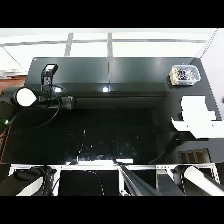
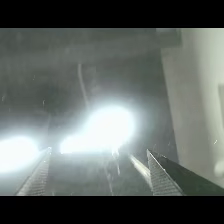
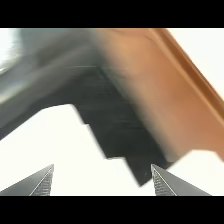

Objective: Fold the box and place the chain.

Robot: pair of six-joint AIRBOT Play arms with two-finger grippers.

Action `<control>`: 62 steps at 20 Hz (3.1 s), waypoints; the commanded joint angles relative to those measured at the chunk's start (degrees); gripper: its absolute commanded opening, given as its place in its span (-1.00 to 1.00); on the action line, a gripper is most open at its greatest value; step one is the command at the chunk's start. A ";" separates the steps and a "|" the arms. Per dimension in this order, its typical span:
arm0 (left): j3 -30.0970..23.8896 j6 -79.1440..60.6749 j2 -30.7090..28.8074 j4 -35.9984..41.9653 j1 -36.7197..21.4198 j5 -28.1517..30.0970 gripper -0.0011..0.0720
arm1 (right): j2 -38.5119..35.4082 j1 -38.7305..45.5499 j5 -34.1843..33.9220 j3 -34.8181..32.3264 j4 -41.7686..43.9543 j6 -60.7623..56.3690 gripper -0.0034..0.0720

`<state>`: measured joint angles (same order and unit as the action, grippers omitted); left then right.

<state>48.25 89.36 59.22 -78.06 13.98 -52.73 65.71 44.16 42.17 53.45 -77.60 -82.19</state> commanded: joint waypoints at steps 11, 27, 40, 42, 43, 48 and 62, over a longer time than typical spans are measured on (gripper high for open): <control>0.09 2.69 -0.11 2.60 -0.83 -4.68 0.96 | 32.33 15.58 34.34 25.59 11.63 34.71 0.33; 0.07 2.58 -0.07 2.49 -0.81 -3.72 0.96 | -0.44 -12.37 28.76 -2.60 38.60 35.17 -0.87; 0.07 -16.74 12.15 33.77 -3.02 -0.02 0.96 | -20.26 -67.84 -24.24 -40.22 68.22 32.52 -0.87; 0.07 -27.80 17.94 50.45 -7.48 -4.85 0.96 | -20.28 -69.13 -24.37 -40.22 68.17 31.74 -0.87; 0.09 -31.12 20.83 55.01 -8.94 -7.30 0.96 | -20.26 -69.18 -24.13 -40.22 68.19 31.41 -0.87; 0.15 -35.39 28.55 52.98 -6.34 -13.00 0.96 | -20.28 -69.16 -23.74 -40.22 69.02 31.41 -0.87; 21.09 -48.06 43.95 37.83 0.98 -38.18 -0.09 | -20.26 -69.16 -20.31 -40.22 69.00 31.41 -0.87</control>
<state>64.55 42.92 100.66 -34.63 13.13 -86.37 45.47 -24.97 21.12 13.26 -8.64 -50.78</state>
